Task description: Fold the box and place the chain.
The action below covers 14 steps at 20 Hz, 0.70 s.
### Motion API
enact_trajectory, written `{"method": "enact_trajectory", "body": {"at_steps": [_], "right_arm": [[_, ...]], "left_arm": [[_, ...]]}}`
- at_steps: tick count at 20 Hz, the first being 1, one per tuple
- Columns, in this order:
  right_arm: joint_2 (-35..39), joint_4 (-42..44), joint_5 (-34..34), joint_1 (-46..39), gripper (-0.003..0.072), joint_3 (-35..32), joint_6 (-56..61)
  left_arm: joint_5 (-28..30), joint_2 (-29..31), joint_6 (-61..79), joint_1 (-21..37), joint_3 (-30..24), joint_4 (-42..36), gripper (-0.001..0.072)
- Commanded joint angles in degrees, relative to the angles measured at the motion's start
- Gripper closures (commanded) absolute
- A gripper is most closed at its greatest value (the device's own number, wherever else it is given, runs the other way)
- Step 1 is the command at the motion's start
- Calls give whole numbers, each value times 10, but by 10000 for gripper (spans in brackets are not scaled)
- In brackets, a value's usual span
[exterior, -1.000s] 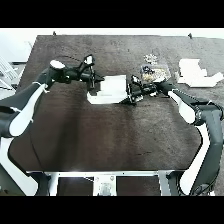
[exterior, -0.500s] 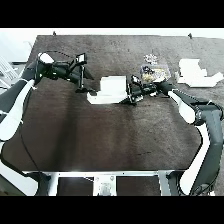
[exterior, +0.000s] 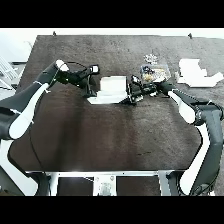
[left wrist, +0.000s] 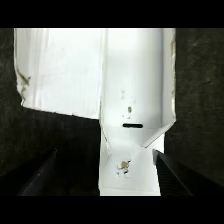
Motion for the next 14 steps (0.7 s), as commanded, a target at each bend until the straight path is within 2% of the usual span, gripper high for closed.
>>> {"method": "enact_trajectory", "body": {"at_steps": [1, 10, 14], "right_arm": [[0, 0, 0, 0, 111, 0, 0], [0, 0, 0, 0, 111, 0, 0], [0, 0, 0, 0, 111, 0, 0]], "left_arm": [[19, -10, -10, -8, 1, 13, 44], [13, -27, -10, -8, 0, 15, 48], [-10, -27, -26, -16, 0, 25, 48]]}}
